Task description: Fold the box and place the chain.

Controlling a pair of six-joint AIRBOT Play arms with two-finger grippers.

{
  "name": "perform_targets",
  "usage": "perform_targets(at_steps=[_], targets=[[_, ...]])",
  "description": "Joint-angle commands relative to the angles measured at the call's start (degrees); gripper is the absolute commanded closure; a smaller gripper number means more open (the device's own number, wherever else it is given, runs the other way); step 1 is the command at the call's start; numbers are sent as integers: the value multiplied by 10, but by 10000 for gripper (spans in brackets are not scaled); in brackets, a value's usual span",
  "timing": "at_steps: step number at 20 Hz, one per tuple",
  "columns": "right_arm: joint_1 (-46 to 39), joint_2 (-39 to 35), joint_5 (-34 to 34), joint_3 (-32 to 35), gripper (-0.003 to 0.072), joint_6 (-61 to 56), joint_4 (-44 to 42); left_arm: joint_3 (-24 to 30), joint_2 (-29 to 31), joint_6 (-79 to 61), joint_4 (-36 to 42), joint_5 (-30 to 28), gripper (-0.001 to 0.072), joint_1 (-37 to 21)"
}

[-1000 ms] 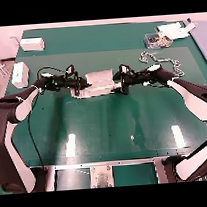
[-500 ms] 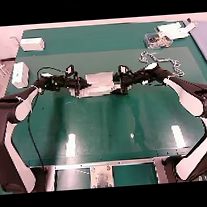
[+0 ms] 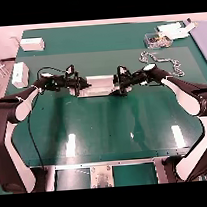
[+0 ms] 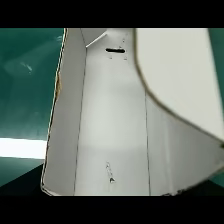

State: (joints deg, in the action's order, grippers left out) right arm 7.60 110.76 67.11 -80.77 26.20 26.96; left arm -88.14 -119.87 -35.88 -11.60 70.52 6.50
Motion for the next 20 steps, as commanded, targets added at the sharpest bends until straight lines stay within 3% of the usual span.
perform_targets(at_steps=[1,20], targets=[[1,12,1,-15,-5,-5,2,-1,0,0,0,0,685,0],[2,29,16,-36,5,-7,16,-1,0,0,0,0,685,0]])
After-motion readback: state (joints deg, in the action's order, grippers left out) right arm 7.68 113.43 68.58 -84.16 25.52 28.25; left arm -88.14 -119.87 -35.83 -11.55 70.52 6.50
